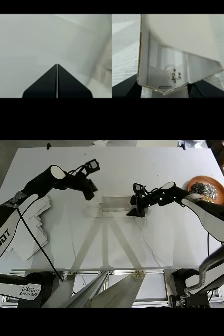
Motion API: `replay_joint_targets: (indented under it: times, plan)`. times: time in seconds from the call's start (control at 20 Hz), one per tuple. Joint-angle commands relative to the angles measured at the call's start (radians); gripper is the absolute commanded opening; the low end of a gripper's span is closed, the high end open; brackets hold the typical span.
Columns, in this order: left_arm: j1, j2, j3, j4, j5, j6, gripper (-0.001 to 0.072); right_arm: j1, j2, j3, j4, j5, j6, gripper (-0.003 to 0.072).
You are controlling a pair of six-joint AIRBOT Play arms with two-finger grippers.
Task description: Fold the box and place the chain.
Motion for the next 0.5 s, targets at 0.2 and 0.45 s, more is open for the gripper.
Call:
replay_joint_targets:
  times: [0.2,0.45]
  plan:
    - [-0.026,0.003,0.000,-0.284,-0.228,0.203,0.0005,0.001,0.000,0.000,0.000,0.000,0.000,0.0541]
    - [-0.026,-0.003,0.000,-0.402,0.049,0.183,0.0006,0.001,0.000,0.000,0.000,0.000,0.000,0.0541]
